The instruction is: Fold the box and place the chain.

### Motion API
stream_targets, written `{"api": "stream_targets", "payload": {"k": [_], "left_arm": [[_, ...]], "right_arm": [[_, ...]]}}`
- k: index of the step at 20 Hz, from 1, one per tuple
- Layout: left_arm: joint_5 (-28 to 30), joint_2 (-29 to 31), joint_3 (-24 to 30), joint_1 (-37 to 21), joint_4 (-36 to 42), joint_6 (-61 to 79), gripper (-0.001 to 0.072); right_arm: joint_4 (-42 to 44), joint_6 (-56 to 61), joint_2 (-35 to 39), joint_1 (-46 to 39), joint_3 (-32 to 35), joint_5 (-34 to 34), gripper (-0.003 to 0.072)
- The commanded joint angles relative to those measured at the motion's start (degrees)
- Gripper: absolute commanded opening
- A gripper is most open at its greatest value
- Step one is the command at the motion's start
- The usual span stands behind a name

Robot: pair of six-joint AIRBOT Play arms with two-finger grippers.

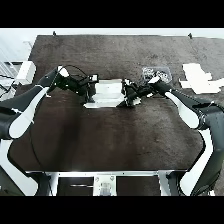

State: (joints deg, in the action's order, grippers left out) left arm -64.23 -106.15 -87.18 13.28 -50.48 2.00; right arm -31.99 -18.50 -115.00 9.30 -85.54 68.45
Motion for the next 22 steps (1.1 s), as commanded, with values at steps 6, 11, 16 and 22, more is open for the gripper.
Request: {"api": "stream_targets", "payload": {"k": [6,11,16,22], "left_arm": [[-0.7,-0.2,1.8,0.0,3.0,2.5,0.0395],[0.7,-0.2,1.8,0.0,5.9,3.0,0.0176],[0.7,-1.4,1.8,0.0,9.8,3.6,0.0179],[0.8,-3.0,1.8,0.0,13.8,6.1,0.0315]], "right_arm": [[0.0,0.0,0.0,0.0,0.0,0.0,0.0589],[0.0,0.0,0.0,0.0,0.0,0.0,0.0589],[0.0,0.0,0.0,0.0,0.0,0.0,0.0588],[0.0,0.0,0.0,0.0,0.0,0.0,0.0589]]}}
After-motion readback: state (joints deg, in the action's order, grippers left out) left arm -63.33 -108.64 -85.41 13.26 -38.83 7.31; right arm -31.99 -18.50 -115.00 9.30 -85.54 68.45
